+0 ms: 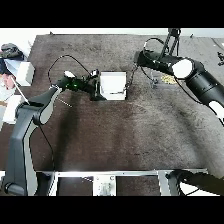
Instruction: Fold the box and place the chain.
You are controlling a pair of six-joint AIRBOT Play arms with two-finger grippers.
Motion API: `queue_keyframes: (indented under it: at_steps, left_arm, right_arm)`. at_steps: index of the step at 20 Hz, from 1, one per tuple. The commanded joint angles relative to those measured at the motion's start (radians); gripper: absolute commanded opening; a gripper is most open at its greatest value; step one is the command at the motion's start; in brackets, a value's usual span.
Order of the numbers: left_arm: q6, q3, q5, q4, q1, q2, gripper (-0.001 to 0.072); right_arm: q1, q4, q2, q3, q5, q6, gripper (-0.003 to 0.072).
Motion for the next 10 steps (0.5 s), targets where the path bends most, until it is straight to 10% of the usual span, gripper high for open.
queue_keyframes:
  at_steps: [1,10]
  left_arm:
    - [0.0,0.0,0.0,0.0,0.0,0.0,0.0515]
    - [0.0,0.0,0.0,0.0,0.0,0.0,0.0515]
  right_arm:
    - [0.103,-0.003,0.026,0.001,-0.061,-0.01,0.0015]
    - [0.178,-0.006,-0.177,-0.003,0.037,-0.004,0.0015]
